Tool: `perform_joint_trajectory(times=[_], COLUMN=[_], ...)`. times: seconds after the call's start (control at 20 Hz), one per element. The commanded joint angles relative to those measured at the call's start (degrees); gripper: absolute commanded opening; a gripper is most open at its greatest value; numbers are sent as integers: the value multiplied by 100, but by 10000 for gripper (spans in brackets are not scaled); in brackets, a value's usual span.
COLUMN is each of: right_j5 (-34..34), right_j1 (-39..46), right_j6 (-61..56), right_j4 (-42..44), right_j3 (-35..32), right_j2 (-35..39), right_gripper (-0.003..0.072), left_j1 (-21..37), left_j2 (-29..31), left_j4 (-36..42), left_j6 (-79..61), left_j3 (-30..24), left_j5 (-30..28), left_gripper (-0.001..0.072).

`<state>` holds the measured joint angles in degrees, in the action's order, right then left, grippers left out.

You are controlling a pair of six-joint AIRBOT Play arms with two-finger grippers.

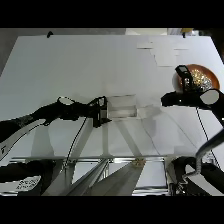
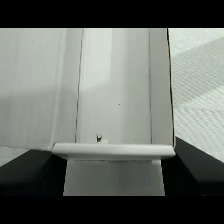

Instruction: Fold the box and place the chain.

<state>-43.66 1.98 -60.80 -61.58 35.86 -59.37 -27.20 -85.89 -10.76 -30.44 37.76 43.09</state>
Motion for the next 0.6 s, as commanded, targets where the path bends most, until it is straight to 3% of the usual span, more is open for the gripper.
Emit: perform_joint_trajectory(times=[0.0,0.15,0.3,0.55], right_j5=[-463,-846,-1001,-1016], right_j1=[278,258,35,-409], right_j6=[-946,-761,-699,-258], right_j4=[208,887,1021,1849], right_j3=[4,4,4,4], right_j2=[-507,-1058,-1397,-1504], right_gripper=[19,19,19,19], left_j1=[-2,-2,-2,-2], left_j2=[0,0,0,0], left_j4=[-2,-2,0,0], left_j6=[-4,-4,-4,-4], left_j3=[2,2,2,2], left_j5=[-2,-2,0,-2], left_gripper=[14,14,14,14])
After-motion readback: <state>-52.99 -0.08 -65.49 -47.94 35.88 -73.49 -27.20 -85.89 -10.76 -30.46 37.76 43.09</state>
